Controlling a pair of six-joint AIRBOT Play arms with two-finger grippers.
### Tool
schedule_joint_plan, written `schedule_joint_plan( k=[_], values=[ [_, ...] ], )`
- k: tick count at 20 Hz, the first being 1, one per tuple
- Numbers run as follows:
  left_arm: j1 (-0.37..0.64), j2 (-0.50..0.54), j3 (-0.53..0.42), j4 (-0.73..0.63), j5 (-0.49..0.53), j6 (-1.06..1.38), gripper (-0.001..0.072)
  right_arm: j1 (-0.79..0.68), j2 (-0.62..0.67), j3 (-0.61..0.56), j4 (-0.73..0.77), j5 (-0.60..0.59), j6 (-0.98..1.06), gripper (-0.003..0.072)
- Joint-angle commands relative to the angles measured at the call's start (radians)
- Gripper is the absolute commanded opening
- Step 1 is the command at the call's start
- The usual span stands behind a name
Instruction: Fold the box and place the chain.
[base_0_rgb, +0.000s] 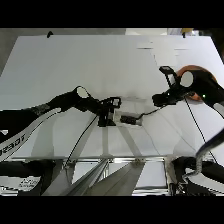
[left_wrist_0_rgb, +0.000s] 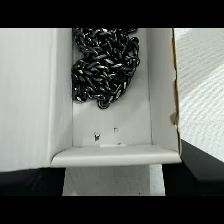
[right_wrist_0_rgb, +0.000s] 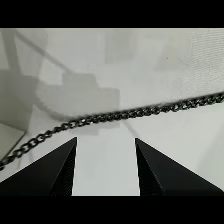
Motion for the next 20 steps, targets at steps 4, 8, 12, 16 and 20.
schedule_joint_plan(
  k=[4, 8, 12, 16, 20],
  values=[
    [0.000, 0.001, 0.001, 0.000, 0.000, 0.000, 0.0135, -0.002, -0.034, -0.098, -0.010, -0.109, 0.006, 0.0393],
    [0.000, 0.001, 0.001, 0.000, 0.000, 0.000, 0.0135, -0.002, -0.061, -0.100, -0.010, -0.121, 0.006, 0.0365],
    [0.000, 0.001, 0.001, 0.000, 0.000, 0.000, 0.0135, 0.000, -0.082, -0.100, -0.010, -0.131, 0.006, 0.0248],
    [0.000, 0.001, 0.001, 0.000, 0.000, 0.000, 0.0135, 0.000, -0.081, -0.100, -0.010, -0.145, 0.003, 0.0151],
    [0.000, 0.001, 0.001, 0.000, 0.000, 0.000, 0.0135, 0.015, -0.073, -0.099, -0.010, -0.151, -0.010, 0.0037]
  ],
)
